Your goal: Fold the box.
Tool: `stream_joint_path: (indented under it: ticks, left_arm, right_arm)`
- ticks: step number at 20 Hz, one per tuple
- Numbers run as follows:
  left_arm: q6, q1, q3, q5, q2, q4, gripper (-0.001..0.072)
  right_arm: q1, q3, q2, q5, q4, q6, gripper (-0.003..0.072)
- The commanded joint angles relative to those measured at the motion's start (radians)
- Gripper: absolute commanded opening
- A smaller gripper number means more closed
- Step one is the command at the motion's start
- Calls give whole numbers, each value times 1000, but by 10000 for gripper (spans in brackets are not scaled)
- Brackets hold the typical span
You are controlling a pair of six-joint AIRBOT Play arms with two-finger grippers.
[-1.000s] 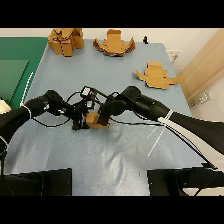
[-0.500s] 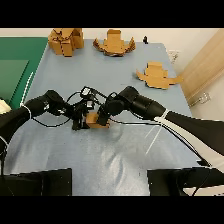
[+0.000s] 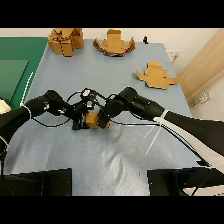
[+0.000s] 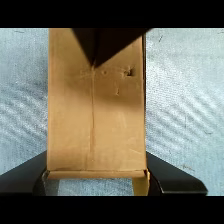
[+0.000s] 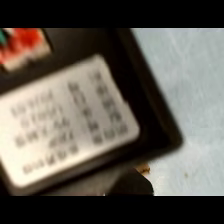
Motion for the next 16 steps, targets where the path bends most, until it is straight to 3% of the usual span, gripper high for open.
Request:
stream_joint_path:
  ticks: [1, 2, 6, 10, 13, 16]
  left_arm:
    - [0, 0, 0, 1, 1, 0, 171]
    - [0, 0, 0, -1, 2, 0, 30]
    - [-14, 1, 24, -10, 4, -16, 19]
    - [-380, 21, 146, 29, 8, -48, 15]
    - [-593, 80, 256, 171, 40, -15, 14]
    - [-936, 183, 341, 422, 51, 262, 13]
  right_arm:
    - [-1, 2, 69, 51, -122, 81, 8]
    - [-2, 2, 107, 57, -153, 98, 8]
    - [-34, -7, 281, -8, -328, 242, 8]
    - [-121, -109, 462, -63, -491, 389, 8]
    - [-206, -193, 564, -63, -489, 391, 7]
    - [-262, -239, 621, -63, -489, 391, 8]
